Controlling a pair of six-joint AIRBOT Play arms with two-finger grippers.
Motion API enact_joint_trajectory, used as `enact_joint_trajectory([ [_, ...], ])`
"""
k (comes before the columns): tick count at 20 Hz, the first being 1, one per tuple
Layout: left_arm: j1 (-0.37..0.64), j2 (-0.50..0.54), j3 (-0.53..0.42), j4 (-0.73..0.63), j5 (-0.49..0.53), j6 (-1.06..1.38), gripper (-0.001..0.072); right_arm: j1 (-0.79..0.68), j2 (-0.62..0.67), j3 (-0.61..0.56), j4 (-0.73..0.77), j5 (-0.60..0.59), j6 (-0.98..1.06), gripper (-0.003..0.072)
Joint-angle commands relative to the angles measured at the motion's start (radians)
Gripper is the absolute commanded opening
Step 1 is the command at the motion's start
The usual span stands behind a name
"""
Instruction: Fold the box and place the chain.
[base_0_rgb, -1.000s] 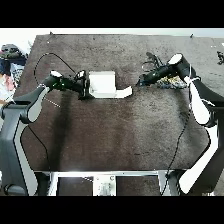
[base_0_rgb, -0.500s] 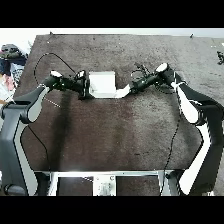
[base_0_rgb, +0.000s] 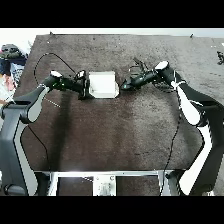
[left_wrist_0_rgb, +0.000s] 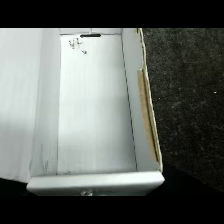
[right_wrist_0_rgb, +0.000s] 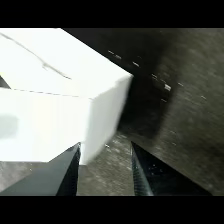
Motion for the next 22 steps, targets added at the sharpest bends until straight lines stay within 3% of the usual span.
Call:
enact_joint_trajectory([
  [1, 0.001, 0.000, 0.000, 0.000, 0.000, 0.000, 0.0367, 0.014, 0.023, 0.002, 0.010, -0.029, 0.002, 0.0358],
  [4, 0.001, 0.000, 0.000, 0.000, 0.000, 0.000, 0.0368, 0.060, 0.022, 0.018, -0.002, -0.034, 0.006, 0.0359],
  [7, 0.001, 0.000, 0.000, 0.000, 0.000, 0.000, 0.0367, 0.100, 0.022, 0.075, -0.159, -0.057, 0.103, 0.0376],
  [8, 0.001, 0.000, 0.000, 0.000, 0.000, 0.000, 0.0367, 0.113, 0.022, 0.090, -0.222, -0.058, 0.148, 0.0492],
  [10, 0.001, 0.000, 0.000, 0.000, 0.001, 0.000, 0.0367, 0.140, 0.022, 0.109, -0.296, -0.063, 0.171, 0.0492],
  [19, 0.001, 0.000, 0.000, 0.000, 0.000, 0.000, 0.0367, 0.209, 0.021, 0.116, -0.351, -0.144, 0.244, 0.0463],
  [22, 0.001, 0.000, 0.000, 0.000, 0.000, 0.000, 0.0367, 0.240, 0.021, 0.117, -0.453, -0.163, 0.311, 0.0463],
])
